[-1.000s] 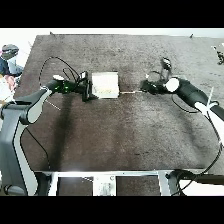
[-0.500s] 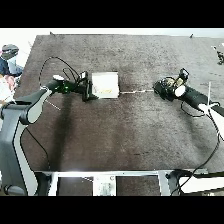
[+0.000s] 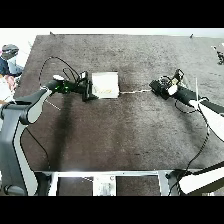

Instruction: Fold the box and place the chain.

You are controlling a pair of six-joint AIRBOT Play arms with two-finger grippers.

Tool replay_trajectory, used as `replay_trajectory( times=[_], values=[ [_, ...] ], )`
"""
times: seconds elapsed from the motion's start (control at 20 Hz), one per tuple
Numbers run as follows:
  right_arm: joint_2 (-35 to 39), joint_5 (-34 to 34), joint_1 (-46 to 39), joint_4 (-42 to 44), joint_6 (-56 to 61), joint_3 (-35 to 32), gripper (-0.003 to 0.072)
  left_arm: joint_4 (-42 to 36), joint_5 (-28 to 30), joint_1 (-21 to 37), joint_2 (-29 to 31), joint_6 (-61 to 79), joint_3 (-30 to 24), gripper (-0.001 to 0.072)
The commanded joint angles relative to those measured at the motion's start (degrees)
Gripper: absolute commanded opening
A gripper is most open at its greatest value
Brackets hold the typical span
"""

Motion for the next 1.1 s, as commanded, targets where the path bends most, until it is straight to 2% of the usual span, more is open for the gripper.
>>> replay_trajectory(
  times=[0.0,0.25,0.4,0.7,1.05],
  values=[
    [2.40,-2.27,2.84,0.07,-2.78,0.37,0.0013,0.02,0.00,-0.02,0.00,0.00,0.04,0.0276],
    [12.37,-2.27,12.48,0.07,-6.34,0.37,0.0013,0.02,0.00,-0.02,0.00,0.00,0.04,0.0276],
    [17.40,-5.20,19.93,0.04,-7.13,1.20,0.0013,0.02,0.00,-0.02,0.00,0.00,0.04,0.0276],
    [17.92,-6.14,30.38,-0.85,-8.17,9.09,0.0013,0.02,0.00,-0.02,0.00,0.00,0.04,0.0276],
    [12.24,-5.18,32.22,-0.09,-7.91,10.60,0.0013,0.02,0.00,-0.02,0.00,0.00,0.04,0.0276]
  ],
)
